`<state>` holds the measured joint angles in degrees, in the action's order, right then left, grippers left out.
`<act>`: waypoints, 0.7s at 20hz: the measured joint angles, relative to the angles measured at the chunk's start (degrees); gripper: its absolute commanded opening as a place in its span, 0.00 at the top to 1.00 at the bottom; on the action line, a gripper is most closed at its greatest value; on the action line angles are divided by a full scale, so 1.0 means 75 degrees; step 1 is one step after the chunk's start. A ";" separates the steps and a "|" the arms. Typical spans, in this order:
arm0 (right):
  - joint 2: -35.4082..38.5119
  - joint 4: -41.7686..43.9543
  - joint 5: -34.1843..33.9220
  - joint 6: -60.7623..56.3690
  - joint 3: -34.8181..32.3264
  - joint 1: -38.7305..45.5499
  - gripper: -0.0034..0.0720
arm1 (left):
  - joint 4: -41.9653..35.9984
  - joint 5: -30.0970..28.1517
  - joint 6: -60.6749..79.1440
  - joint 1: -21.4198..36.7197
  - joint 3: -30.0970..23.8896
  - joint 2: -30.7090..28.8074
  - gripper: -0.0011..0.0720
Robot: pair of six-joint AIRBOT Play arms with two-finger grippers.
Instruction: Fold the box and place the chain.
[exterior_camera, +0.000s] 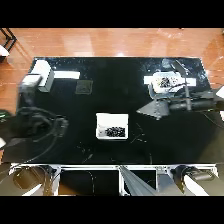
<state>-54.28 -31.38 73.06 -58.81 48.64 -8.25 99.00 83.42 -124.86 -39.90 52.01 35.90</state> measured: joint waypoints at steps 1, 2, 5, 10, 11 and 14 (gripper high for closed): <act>-0.0090 -0.0102 -0.0519 0.0003 0.0146 -0.0338 0.01 | -0.0227 -0.0085 0.0289 0.0405 -0.0297 -0.0172 0.11; -0.0242 -0.0408 -0.0962 -0.0050 0.0388 -0.0664 0.01 | -0.0562 -0.0259 0.0600 0.0781 -0.0580 -0.0239 0.11; -0.1008 -0.1880 -0.1486 -0.0641 0.1448 -0.1594 0.01 | -0.1582 -0.1043 0.1635 0.1766 -0.1288 -0.0061 0.11; -0.2095 -0.3993 -0.0933 -0.0976 0.2288 -0.2769 0.02 | -0.2844 -0.2372 0.3314 0.2407 -0.1851 0.0562 0.11; -0.2215 -0.4202 -0.0854 -0.0836 0.2343 -0.2897 0.02 | -0.2990 -0.2512 0.3483 0.2451 -0.1894 0.0685 0.11; -0.2430 -0.4456 -0.0662 -0.0367 0.2439 -0.3136 0.02 | -0.3273 -0.2731 0.3768 0.2518 -0.1961 0.0935 0.11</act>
